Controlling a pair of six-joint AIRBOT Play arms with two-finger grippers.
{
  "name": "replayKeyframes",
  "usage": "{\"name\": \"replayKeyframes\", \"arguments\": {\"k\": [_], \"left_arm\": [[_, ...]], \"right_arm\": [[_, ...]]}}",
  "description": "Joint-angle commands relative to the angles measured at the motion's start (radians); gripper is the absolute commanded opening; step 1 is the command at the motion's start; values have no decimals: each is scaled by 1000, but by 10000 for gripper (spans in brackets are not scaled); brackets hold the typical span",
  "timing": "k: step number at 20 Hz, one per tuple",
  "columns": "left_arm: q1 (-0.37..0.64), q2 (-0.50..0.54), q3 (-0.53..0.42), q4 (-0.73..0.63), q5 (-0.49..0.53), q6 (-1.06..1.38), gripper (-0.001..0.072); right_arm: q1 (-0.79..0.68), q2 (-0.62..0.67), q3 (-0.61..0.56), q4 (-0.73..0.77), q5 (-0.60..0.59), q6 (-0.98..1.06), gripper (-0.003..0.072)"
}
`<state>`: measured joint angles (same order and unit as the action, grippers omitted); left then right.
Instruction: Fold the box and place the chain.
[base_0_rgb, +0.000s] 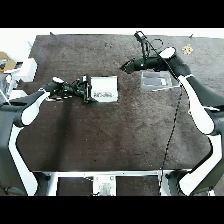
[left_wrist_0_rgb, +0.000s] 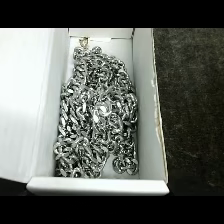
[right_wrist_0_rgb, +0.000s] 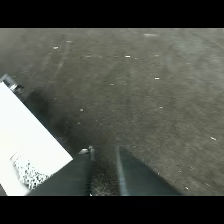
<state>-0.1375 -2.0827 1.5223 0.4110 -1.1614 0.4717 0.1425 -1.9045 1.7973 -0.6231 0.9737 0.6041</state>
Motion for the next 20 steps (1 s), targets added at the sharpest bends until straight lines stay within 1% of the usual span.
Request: {"name": "replayKeyframes", "arguments": {"k": [1,5,8,10,13,14,15,18,20], "left_arm": [[0,1,0,0,0,0,344],[0,1,0,0,0,0,344],[0,1,0,0,0,0,344],[0,1,0,0,0,0,344],[0,1,0,0,0,0,344],[0,1,0,0,0,0,344],[0,1,0,0,0,0,344],[0,1,0,0,0,0,344],[0,1,0,0,0,0,344]], "right_arm": [[-29,-101,58,166,139,-193,123],[-27,-111,48,182,126,-298,124],[-27,-111,47,182,185,-380,124],[-26,-111,23,183,225,-426,124],[-24,-100,-58,204,250,-517,123],[-23,-80,-97,233,266,-573,83],[-21,-50,-148,259,266,-631,83],[-5,31,-286,288,209,-745,91],[14,41,-324,288,208,-794,259]]}}
